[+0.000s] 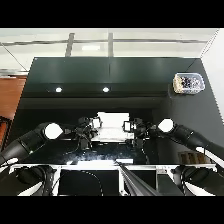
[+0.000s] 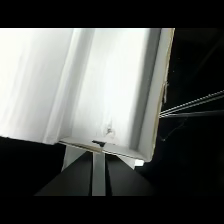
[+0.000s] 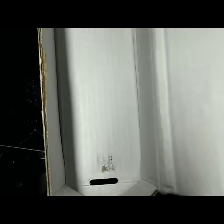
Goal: Fold the box and place the chain.
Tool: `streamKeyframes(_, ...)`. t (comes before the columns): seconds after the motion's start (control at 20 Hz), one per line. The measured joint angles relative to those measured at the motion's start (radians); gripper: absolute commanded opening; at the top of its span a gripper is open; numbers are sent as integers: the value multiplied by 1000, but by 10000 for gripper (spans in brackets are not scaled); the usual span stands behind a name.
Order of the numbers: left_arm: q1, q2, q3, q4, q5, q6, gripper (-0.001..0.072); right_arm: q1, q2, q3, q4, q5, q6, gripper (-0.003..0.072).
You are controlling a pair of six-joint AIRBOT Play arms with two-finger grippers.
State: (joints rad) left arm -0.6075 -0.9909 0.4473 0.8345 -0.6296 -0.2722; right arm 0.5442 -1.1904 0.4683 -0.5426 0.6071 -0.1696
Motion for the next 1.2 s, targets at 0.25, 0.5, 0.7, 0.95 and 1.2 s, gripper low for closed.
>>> streamKeyframes(0.25, -2, -35, 0, -105, 21, 4, 103, 0, 0, 0, 0, 0, 0, 234)
streamKeyframes(0.5, -2, -75, 0, -185, 42, 14, 46, 0, 0, 0, 0, 0, 0, 234)
streamKeyframes(0.7, -2, -83, 0, -212, 32, 18, 345, 0, 0, 0, 0, 0, 0, 235)
streamKeyframes(0.95, -2, -87, 0, -220, 29, 18, 275, 0, 0, 0, 0, 0, 0, 235)
streamKeyframes(1.2, -2, -90, 0, -222, 21, 17, 181, 0, 0, 0, 0, 0, 0, 235)
